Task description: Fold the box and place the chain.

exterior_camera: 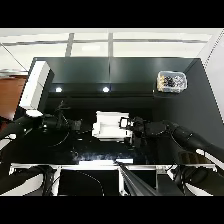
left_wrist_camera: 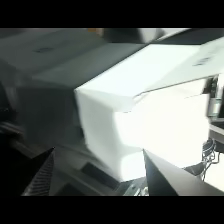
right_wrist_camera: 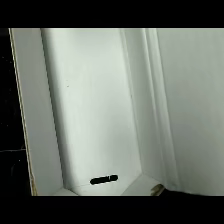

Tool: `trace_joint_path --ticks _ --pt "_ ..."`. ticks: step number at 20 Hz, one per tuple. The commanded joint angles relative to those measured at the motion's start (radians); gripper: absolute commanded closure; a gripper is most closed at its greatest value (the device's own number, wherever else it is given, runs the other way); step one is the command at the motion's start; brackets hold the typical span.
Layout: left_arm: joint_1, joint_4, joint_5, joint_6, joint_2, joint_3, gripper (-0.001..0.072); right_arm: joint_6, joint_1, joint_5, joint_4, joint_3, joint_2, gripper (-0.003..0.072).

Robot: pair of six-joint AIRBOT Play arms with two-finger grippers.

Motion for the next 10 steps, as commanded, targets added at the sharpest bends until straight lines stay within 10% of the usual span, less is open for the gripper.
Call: trace_joint_path --ticks 1,10 --pt "-0.001 -0.002 -0.023 -0.042 0.033 0.013 0.0072 0.000 0.000 0.000 -0.003 0.000 0.000 0.0141" --pt "-0.187 0.043 0.133 -0.174 0.039 0.027 0.0087 0.000 0.000 0.001 -0.003 0.000 0.000 0.0141"
